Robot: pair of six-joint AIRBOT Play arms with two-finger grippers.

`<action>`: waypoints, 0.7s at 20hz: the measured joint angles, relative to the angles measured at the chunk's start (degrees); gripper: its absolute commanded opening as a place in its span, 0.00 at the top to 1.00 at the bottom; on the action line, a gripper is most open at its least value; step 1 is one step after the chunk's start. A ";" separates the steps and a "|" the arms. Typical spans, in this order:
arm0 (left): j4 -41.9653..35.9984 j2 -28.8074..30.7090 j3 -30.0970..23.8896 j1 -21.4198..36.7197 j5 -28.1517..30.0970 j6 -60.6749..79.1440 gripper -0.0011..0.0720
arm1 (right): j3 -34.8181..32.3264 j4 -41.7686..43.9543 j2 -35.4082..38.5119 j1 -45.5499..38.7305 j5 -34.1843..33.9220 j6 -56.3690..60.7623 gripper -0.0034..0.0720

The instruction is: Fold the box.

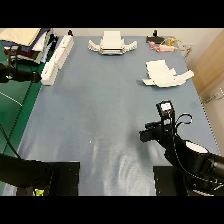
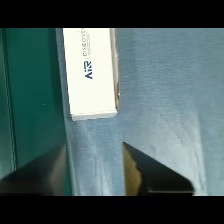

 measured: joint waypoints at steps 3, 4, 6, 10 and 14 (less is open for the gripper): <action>0.55 6.03 0.00 -0.50 -9.73 -2.45 0.97 | 2.12 1.16 -1.75 -0.52 0.35 -0.72 0.95; 0.59 7.74 0.00 -1.25 -13.14 -3.80 0.97 | 3.52 1.62 -2.97 -1.27 0.42 -1.70 0.95; 0.66 10.75 -0.24 -3.65 -18.36 -6.43 0.98 | 7.82 3.63 -6.54 -3.91 1.31 -5.31 0.95; 0.81 17.44 -4.87 -12.50 -22.43 -11.28 0.98 | 21.05 16.87 -18.01 -12.72 2.43 -21.09 0.95; 0.96 24.15 -15.04 -23.52 -18.38 -17.20 0.98 | 35.39 35.54 -31.36 -20.31 -0.94 -39.98 0.95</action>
